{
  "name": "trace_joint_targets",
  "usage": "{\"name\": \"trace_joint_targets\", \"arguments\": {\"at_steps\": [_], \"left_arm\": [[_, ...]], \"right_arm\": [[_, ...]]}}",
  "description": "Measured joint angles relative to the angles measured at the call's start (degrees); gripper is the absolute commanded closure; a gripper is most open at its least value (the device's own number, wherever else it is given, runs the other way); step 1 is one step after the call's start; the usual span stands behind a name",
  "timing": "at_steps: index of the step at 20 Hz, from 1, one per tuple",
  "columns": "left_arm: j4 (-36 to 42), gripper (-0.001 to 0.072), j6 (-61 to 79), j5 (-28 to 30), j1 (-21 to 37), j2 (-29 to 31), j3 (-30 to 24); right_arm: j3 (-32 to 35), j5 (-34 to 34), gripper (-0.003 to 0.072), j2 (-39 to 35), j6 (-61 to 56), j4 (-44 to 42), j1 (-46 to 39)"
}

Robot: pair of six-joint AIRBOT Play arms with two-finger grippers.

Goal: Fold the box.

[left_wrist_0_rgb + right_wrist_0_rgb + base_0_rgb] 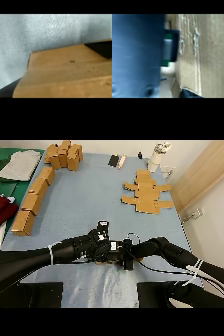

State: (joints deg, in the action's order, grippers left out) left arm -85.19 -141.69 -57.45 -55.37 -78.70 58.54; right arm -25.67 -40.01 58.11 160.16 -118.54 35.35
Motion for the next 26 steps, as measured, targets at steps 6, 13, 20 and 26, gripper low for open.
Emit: {"name": "trace_joint_targets", "arguments": {"at_steps": [6,13,20,26], "left_arm": [[0.5,0.018,-0.13,-6.62,3.41,4.52,0.37],[3.08,0.018,2.23,-12.0,9.53,6.58,0.37],[10.49,0.0698,15.41,-15.04,15.98,8.96,0.33],[18.32,0.0698,41.16,-14.29,24.04,17.16,-5.88]], "right_arm": [[0.0,0.04,0.0182,0.0,-0.15,-0.13,0.0],[0.0,0.09,0.0182,0.02,-0.17,-0.15,0.0],[0.0,0.09,0.0182,0.02,-0.2,-0.15,0.0],[0.0,0.09,0.0182,0.02,-0.2,-0.17,0.0]]}}
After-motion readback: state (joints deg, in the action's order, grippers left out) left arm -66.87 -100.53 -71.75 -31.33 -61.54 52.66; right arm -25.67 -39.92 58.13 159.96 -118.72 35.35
